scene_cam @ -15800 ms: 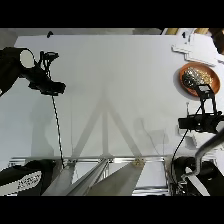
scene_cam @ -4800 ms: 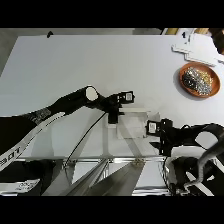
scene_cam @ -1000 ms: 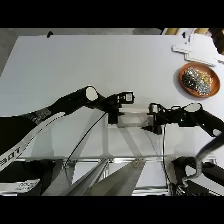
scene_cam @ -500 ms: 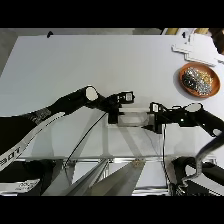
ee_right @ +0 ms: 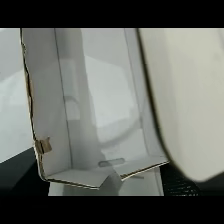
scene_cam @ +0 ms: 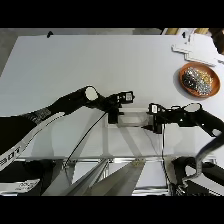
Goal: Fold the box and place the chain.
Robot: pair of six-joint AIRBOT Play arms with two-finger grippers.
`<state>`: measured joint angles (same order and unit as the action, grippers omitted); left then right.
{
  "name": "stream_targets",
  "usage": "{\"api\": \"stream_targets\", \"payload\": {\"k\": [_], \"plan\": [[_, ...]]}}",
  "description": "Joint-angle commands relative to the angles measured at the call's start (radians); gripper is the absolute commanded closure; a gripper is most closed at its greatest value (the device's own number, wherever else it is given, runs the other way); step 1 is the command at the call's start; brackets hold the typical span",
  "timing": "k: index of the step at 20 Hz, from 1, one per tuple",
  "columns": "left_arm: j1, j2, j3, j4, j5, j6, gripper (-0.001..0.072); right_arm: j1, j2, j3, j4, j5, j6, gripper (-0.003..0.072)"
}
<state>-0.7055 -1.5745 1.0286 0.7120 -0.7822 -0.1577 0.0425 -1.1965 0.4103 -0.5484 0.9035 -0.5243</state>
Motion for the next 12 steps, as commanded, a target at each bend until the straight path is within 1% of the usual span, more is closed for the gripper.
{"api": "stream_targets", "payload": {"k": [1,5,6,9,11,12], "plan": [[0.000,0.000,0.001,0.000,0.000,0.000,0.0700,0.006,-0.001,0.001,-0.002,0.002,-0.003,0.0052],[0.000,0.001,0.001,0.000,0.000,0.000,0.0700,0.006,-0.028,0.001,-0.001,0.001,-0.004,0.0056],[0.000,0.000,0.001,0.000,0.000,0.000,0.0700,0.006,-0.028,0.001,-0.001,-0.002,-0.004,0.0110],[0.000,0.001,0.001,0.000,0.000,0.000,0.0700,0.006,-0.029,0.001,-0.001,-0.003,-0.004,0.0194],[0.000,0.000,0.001,0.000,0.000,0.000,0.0700,0.006,-0.029,0.001,-0.005,-0.002,-0.003,0.0297],[0.000,0.001,0.001,0.000,0.000,0.000,0.0700,0.006,-0.028,0.001,-0.005,-0.002,-0.003,0.0296]]}}
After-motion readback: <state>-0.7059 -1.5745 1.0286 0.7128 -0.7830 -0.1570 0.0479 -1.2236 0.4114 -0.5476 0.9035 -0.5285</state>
